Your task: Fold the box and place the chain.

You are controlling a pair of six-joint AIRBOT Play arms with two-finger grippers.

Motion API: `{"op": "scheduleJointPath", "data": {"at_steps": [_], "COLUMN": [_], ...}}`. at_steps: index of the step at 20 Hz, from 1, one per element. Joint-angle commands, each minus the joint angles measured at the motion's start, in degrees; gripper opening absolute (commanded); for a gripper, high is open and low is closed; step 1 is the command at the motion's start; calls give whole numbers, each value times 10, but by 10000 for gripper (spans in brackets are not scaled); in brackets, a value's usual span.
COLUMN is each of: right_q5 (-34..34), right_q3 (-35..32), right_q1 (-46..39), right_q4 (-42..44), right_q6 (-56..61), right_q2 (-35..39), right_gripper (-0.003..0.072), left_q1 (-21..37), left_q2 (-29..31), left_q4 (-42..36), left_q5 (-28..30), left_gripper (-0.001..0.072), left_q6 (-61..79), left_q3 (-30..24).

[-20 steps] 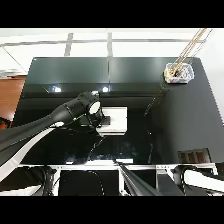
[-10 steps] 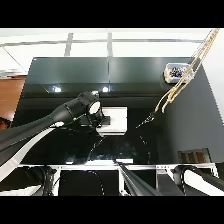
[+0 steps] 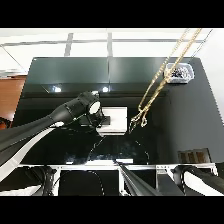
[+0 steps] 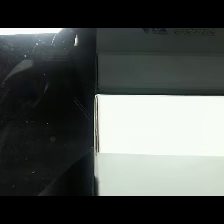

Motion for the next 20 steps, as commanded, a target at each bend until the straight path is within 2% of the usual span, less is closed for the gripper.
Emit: {"op": "scheduleJointPath", "data": {"at_steps": [1,5,9,13,16,20], "right_q5": [36,40,39,32,8,-40], "right_q3": [-35,-85,-107,-115,-146,-218], "right_q1": [54,119,134,150,195,239], "right_q4": [-6,-40,26,38,35,18], "right_q6": [-4,-13,-47,-50,-55,-57], "right_q2": [0,0,-1,-2,-7,-10], "right_gripper": [12,12,12,13,13,12], "left_q1": [0,0,0,0,0,0], "left_q2": [0,0,0,0,0,0], "left_q4": [0,0,0,0,0,0], "left_q5": [0,0,0,0,0,0], "left_gripper": [27,27,27,27,27,27], "left_q6": [0,0,0,0,0,0], "left_q3": [0,0,0,0,0,0]}}
